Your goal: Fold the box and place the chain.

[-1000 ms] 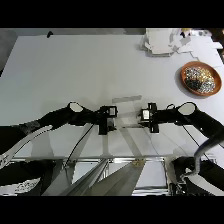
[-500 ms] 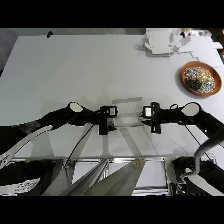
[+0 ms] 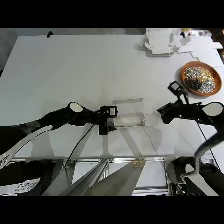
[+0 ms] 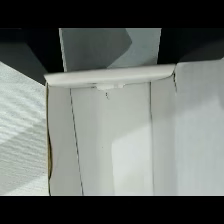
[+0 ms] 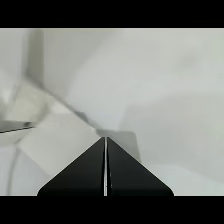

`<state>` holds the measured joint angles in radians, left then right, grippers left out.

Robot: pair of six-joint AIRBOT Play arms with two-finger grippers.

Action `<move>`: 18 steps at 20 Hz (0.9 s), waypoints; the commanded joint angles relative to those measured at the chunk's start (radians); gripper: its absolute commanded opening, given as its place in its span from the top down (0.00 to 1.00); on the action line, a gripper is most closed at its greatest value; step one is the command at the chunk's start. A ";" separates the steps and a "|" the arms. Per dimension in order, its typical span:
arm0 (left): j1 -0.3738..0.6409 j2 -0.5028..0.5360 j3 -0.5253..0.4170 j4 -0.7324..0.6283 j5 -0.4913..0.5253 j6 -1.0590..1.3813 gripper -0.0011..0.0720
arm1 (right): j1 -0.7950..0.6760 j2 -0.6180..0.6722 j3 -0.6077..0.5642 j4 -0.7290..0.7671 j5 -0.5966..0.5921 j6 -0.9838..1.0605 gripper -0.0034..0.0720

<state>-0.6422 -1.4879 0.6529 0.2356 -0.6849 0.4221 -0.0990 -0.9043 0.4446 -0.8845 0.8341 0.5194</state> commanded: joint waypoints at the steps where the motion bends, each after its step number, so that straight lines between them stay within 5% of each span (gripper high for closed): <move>1: 0.000 0.001 0.000 0.001 0.000 0.000 0.80 | -0.086 -0.018 0.000 -0.187 -0.052 0.410 0.93; 10: 0.000 0.001 0.000 0.001 0.000 0.000 0.80 | -0.063 -0.206 0.000 -0.004 0.098 0.411 0.93; 18: 0.000 0.001 0.000 0.001 0.000 0.000 0.80 | -0.045 -0.210 0.000 0.224 0.206 0.308 0.93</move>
<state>-0.6422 -1.4879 0.6529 0.2359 -0.6853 0.4225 -0.1471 -1.1110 0.4450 -0.7616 0.9836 0.8669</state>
